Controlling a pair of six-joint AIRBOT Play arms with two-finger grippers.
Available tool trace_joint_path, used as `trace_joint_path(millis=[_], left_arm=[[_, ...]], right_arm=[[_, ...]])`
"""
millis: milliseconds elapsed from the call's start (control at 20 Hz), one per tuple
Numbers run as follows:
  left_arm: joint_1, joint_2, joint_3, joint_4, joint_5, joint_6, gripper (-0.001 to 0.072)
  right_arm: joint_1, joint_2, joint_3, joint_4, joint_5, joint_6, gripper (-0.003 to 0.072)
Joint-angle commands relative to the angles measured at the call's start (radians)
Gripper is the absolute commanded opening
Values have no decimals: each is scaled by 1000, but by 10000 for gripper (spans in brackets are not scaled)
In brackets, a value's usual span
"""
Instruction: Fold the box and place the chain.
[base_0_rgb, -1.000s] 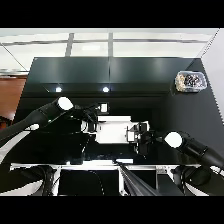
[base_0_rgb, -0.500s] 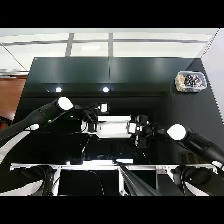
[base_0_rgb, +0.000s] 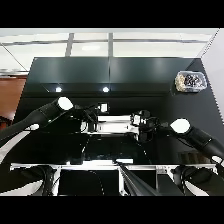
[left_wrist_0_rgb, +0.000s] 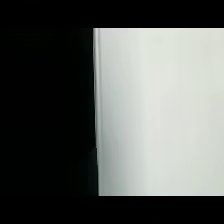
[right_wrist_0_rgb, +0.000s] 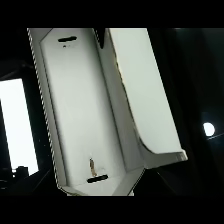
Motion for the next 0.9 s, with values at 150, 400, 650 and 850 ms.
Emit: trace_joint_path(millis=[150, 400, 650, 850], left_arm=[[-1, 0, 0, 0, -1, 1, 29], [-1, -1, 0, 0, -1, 1, 30], [-2, -2, 0, 0, -2, 0, 29], [-2, -2, 0, -4, -44, 0, 29]], right_arm=[[-5, -55, 1, 110, 13, -118, 705], [-5, -133, 0, 140, 34, -201, 705], [-5, -177, 5, 140, 36, -222, 665], [-5, -198, 27, 103, 56, -190, 665]])
